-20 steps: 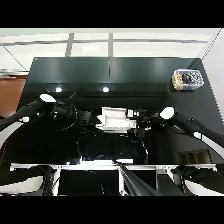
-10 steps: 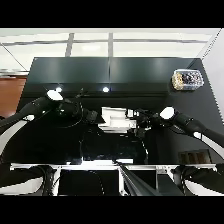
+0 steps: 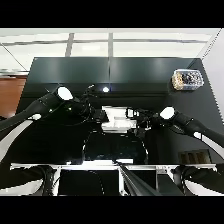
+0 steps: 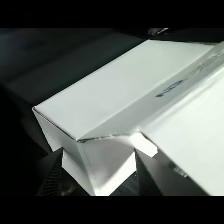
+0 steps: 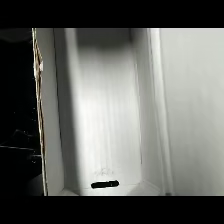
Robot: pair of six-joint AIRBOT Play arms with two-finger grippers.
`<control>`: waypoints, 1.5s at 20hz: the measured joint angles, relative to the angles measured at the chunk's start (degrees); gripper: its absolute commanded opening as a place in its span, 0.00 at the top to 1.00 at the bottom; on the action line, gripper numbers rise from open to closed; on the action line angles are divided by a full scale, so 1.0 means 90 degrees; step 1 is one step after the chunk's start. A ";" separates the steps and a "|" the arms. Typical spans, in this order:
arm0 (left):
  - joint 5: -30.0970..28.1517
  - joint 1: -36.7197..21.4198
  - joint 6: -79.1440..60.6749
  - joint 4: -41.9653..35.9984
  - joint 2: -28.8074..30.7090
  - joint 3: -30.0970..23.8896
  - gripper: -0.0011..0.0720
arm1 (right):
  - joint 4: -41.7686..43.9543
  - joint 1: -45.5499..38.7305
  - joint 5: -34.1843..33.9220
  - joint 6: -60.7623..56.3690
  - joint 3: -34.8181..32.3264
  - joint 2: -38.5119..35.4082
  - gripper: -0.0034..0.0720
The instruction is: Fold the box and place the chain.
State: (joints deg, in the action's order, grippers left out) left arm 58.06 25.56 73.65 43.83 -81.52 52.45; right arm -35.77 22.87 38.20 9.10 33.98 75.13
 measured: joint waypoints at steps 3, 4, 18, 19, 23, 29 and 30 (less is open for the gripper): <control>-0.0095 0.0240 0.0716 0.0537 0.0000 0.0148 0.29 | -0.0002 0.0000 0.0000 0.0005 0.0000 0.0000 0.71; -0.0126 0.0323 0.0979 0.0755 -0.0002 0.0187 0.29 | -0.0002 0.0000 0.0000 0.0005 0.0000 0.0000 0.71; -0.0503 0.1547 0.3949 0.3507 -0.0027 0.0476 0.29 | 0.0000 0.0000 0.0000 0.0007 0.0000 0.0000 0.71; -0.0483 0.1634 0.4175 0.3699 -0.0063 0.0549 0.29 | 0.0000 0.0000 0.0000 0.0007 0.0000 0.0000 0.71; 0.0136 0.2004 0.5003 0.4663 -0.0442 0.1076 0.29 | 0.0000 0.0000 -0.0002 0.0007 0.0000 0.0000 0.71; 0.0731 0.2171 0.5700 0.5158 -0.0770 0.1423 0.29 | 0.0000 0.0000 -0.0002 0.0005 0.0000 0.0000 0.71; 0.0780 0.2178 0.5778 0.5178 -0.0804 0.1443 0.29 | 0.0000 0.0000 -0.0002 0.0007 0.0000 0.0000 0.71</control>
